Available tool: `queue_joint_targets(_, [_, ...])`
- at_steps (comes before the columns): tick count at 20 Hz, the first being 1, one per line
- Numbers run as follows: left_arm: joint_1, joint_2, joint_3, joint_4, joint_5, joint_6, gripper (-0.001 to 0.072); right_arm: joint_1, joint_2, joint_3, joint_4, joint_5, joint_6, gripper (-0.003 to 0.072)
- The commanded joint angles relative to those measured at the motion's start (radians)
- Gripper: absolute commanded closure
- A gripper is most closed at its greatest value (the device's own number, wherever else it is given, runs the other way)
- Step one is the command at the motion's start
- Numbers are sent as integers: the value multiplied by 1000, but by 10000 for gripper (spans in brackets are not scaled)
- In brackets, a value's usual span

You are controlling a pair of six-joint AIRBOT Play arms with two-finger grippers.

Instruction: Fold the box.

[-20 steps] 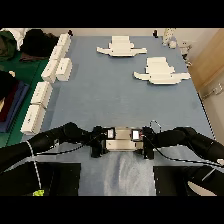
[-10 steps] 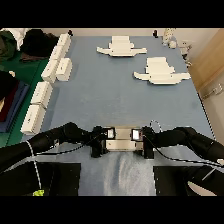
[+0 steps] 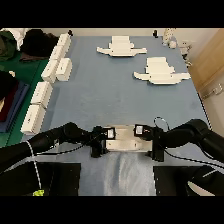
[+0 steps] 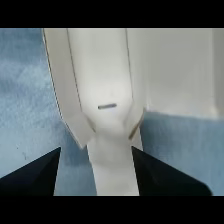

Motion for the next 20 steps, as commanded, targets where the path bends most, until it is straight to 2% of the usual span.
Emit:
queue_joint_targets(1, [1, 1, 0, 0, 0, 0, 115, 0, 84, 113, -253, -303, 565, -25])
queue_joint_targets(2, [1, 1, 0, 0, 0, 0, 115, 0, 95, 143, -253, -325, 702, -6])
queue_joint_targets(3, [1, 1, 0, 0, 0, 0, 115, 0, 98, 163, -165, -308, 831, 91])
queue_joint_targets(4, [1, 1, 0, 0, 0, 0, 114, 0, 97, 163, -35, -234, 896, 181])
queue_joint_targets(6, [1, 1, 0, 0, 1, 0, 115, 0, 62, 136, 314, 61, 905, 194])
queue_joint_targets(7, [1, 1, 0, 0, 1, 0, 115, 1, 29, 130, 391, 191, 906, 305])
queue_joint_targets(8, [1, 1, 0, 0, 0, 0, 115, 0, -16, 131, 399, 290, 906, 351])
queue_joint_targets(9, [1, 1, 0, 0, 0, 0, 115, -6, -66, 131, 387, 354, 906, 352])
queue_joint_targets(12, [1, 1, 0, 0, 0, 0, 115, -54, -215, 134, 385, 455, 895, 361])
queue_joint_targets(13, [1, 1, 0, 0, 1, 0, 115, -61, -251, 135, 385, 472, 888, 399])
queue_joint_targets(16, [0, 1, 0, 0, 1, 0, 115, -61, -317, 134, 386, 463, 882, 399])
queue_joint_targets(20, [0, 1, 0, 0, 1, 0, 115, -37, -332, 134, 380, 459, 882, 399])
